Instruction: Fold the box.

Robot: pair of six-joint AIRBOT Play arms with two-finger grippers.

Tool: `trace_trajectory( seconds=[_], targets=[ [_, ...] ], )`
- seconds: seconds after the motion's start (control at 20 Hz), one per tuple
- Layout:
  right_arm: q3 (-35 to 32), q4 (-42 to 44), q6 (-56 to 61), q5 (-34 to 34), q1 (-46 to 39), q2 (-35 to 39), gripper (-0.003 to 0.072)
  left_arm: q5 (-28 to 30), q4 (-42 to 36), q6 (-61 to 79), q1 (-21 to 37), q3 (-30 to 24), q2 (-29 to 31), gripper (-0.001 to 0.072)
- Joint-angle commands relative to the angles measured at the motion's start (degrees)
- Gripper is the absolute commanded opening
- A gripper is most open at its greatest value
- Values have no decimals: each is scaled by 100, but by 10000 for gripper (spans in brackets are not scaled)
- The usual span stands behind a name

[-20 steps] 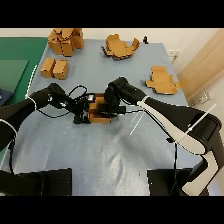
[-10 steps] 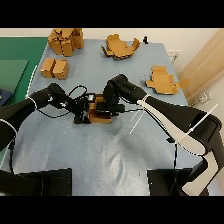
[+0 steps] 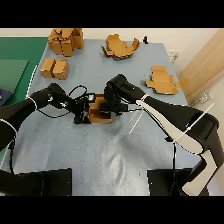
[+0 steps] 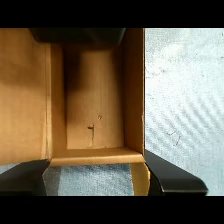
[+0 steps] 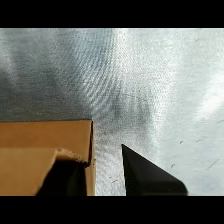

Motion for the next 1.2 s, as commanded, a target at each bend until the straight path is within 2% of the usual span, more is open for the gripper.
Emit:
trace_trajectory(
  seconds=[0.0, 0.1, 0.35, 0.4, 0.65, 0.8, 0.85, 0.95, 1.0, 1.15],
  targets=[
    [107, -44, -114, -46, 26, -129, 345, 15, 7, 2, -4, 0, 0, 97],
    [374, -52, -155, -179, 90, -299, 342, 15, 7, 2, -4, 0, 0, 97],
    [789, -55, -245, -750, 214, -586, 142, 15, 7, 0, -2, 0, 0, 98],
    [789, -55, -249, -820, 223, -588, 19, 15, 7, 0, -2, 0, 0, 97],
    [789, -308, -247, -1150, 254, -588, 1, 15, 7, 0, -2, 0, 0, 97],
    [789, -291, -251, -1001, 251, -590, 3, 15, 7, 0, -2, 0, 0, 97],
    [789, -291, -254, -931, 249, -590, 35, 15, 9, 0, -2, 0, 0, 97],
    [789, -160, -376, -817, 243, -573, 438, 13, 7, 0, -2, 0, 0, 97],
    [789, -70, -459, -723, 238, -549, 469, 17, 9, 0, -2, 0, 0, 97],
    [789, -35, -496, -323, 219, -350, 469, 15, 9, 0, -2, 0, 0, 97]
  ],
)
